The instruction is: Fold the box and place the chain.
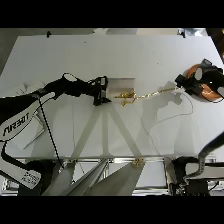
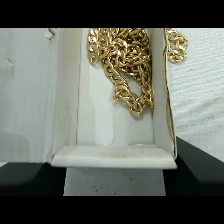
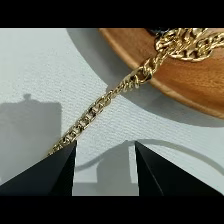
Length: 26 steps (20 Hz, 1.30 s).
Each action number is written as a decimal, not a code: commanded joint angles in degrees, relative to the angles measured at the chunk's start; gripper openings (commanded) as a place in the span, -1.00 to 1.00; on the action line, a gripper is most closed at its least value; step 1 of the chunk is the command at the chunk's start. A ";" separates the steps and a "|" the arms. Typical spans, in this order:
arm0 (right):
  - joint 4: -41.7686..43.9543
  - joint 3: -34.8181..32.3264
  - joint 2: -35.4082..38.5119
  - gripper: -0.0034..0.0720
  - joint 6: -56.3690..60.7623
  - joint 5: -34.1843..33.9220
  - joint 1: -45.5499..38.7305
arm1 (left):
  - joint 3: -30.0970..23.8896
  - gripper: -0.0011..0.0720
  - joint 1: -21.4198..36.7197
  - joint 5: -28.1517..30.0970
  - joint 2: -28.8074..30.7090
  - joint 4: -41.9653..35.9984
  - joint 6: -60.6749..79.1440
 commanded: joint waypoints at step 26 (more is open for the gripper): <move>17.35 1.01 14.95 -0.88 -37.13 -1.49 13.03 | -0.02 -0.08 0.04 0.00 0.04 0.02 0.00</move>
